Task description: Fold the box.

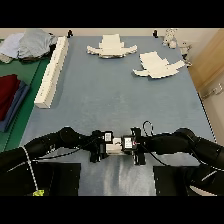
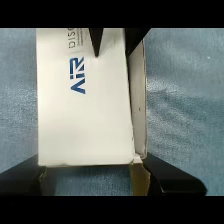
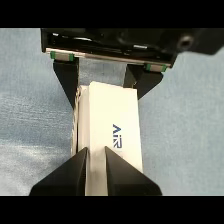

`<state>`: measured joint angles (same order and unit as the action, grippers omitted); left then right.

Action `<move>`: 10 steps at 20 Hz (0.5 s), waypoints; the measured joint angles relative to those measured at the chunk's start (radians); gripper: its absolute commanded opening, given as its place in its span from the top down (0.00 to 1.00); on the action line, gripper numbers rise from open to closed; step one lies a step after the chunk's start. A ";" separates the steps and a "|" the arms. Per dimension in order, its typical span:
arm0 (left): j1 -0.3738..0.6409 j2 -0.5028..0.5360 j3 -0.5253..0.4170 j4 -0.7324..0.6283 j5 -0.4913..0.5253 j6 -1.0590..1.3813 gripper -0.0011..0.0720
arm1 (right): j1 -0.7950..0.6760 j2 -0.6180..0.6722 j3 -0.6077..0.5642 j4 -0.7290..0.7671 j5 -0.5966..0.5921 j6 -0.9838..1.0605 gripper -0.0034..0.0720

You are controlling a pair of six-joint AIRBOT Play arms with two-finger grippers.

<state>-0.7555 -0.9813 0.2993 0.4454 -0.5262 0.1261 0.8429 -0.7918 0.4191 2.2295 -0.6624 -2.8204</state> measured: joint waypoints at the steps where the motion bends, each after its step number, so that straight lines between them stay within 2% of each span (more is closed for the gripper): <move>1: 0.000 0.000 0.000 0.000 0.000 0.000 0.15 | 0.000 0.000 -0.002 0.003 -0.002 0.000 0.42; 7: 0.000 0.000 0.000 -0.001 0.000 -0.003 0.15 | 0.000 0.018 -0.002 0.026 -0.008 0.000 0.32; 8: 0.000 0.000 0.000 -0.001 0.000 -0.003 0.15 | 0.000 0.024 -0.002 0.030 -0.008 0.000 0.22; 9: 0.000 0.000 0.000 -0.001 0.000 -0.003 0.15 | 0.001 0.030 -0.002 0.032 -0.010 0.000 0.17; 10: 0.000 0.000 0.000 -0.001 0.000 -0.003 0.15 | 0.000 0.035 -0.002 0.032 -0.009 0.000 0.17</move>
<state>-0.7555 -0.9813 0.2993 0.4446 -0.5262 0.1234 0.8433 -0.7570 0.4175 2.2620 -0.6716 -2.8201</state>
